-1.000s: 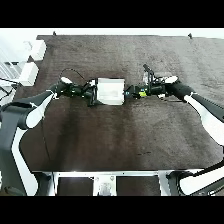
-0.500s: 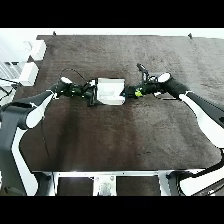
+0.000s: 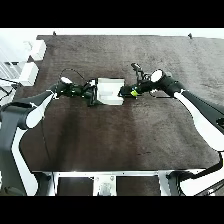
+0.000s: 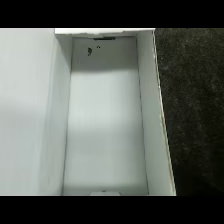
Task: Fold the box and place the chain.
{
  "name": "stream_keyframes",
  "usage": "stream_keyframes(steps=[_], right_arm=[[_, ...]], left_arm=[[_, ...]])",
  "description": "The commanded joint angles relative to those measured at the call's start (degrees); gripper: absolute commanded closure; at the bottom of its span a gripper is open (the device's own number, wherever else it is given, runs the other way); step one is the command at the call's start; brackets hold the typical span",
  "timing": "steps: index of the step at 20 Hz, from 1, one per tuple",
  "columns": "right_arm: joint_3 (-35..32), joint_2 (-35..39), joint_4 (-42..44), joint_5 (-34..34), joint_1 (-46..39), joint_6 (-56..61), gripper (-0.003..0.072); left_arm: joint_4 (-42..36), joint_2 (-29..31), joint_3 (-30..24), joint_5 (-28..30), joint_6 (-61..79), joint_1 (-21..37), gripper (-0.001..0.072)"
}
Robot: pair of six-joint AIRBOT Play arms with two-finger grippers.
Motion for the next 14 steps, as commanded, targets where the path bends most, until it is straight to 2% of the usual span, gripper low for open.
stream_keyframes(steps=[1, 6, 9, 14], right_arm=[[1.16, -0.31, -8.26, 0.0, 1.75, 7.61, 0.0237], [3.74, -1.55, -13.92, 0.17, 3.41, 14.19, 0.0239], [6.32, -3.52, -16.76, 3.52, 4.02, 17.7, 0.0241], [13.38, -6.56, -26.84, 8.7, 6.51, 24.81, 0.0241]], left_arm=[[0.02, -0.02, 0.0, -0.02, 0.0, 0.0, 0.04], [0.02, -0.02, 0.0, -0.13, 0.0, 0.0, 0.04], [0.02, -0.02, 0.0, -0.15, 0.0, 0.0, 0.04], [0.02, -0.02, 0.0, -0.15, 0.0, 0.0, 0.04]])
